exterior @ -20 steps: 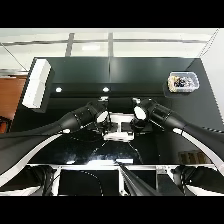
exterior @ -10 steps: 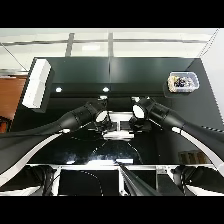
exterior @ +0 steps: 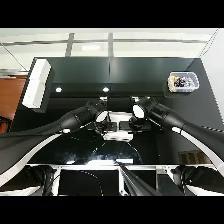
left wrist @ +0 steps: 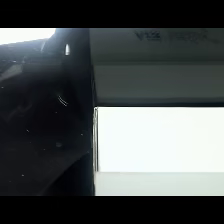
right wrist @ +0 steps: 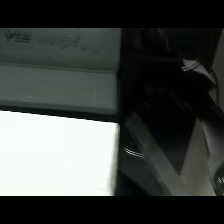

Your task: Fold the box and place the chain.

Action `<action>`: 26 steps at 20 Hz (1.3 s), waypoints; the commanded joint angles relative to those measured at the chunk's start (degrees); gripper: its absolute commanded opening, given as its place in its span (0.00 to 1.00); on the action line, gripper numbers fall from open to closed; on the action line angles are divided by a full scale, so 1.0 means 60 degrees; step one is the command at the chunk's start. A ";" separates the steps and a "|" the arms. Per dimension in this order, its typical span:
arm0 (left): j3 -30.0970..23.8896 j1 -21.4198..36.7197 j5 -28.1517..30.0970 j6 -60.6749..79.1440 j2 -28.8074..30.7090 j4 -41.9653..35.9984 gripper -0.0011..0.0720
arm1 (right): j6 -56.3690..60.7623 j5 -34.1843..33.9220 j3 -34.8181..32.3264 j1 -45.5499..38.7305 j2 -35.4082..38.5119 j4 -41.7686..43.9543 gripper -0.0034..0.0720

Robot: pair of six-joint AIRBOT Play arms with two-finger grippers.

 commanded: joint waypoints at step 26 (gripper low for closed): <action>0.0007 0.0004 0.0062 0.0036 0.0000 0.0025 0.06 | -0.2138 -0.2211 -0.1002 -0.5676 0.4594 -0.7180 0.39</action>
